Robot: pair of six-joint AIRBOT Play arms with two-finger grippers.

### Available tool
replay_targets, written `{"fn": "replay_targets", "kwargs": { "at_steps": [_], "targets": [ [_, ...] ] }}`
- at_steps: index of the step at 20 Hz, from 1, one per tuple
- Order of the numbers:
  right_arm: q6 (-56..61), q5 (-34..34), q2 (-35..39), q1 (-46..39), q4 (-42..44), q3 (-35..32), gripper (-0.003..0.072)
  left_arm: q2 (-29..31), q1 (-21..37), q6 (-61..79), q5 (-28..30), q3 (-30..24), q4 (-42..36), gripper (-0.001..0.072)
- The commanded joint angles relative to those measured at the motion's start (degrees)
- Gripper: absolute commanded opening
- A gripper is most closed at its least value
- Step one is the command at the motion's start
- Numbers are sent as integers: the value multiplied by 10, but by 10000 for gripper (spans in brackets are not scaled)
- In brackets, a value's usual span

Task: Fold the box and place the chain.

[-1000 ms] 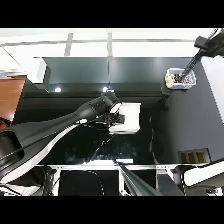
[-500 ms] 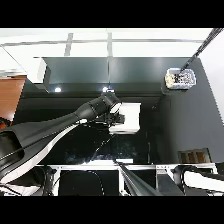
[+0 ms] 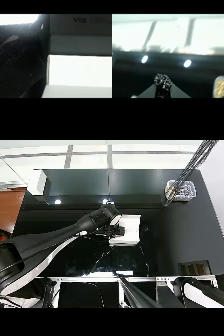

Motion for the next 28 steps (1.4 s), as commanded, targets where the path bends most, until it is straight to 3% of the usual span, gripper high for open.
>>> {"fn": "replay_targets", "kwargs": {
  "at_steps": [1,7,16,28],
  "targets": [
    [-17,67,42,31,43,-36,14,0,0,2,0,0,0,26],
    [-16,121,68,139,50,-45,15,0,0,2,0,0,0,26],
    [-14,107,54,234,46,-58,14,0,0,2,0,0,0,26],
    [-19,7,54,263,-17,-404,15,0,0,2,0,0,0,26]
  ]
}}
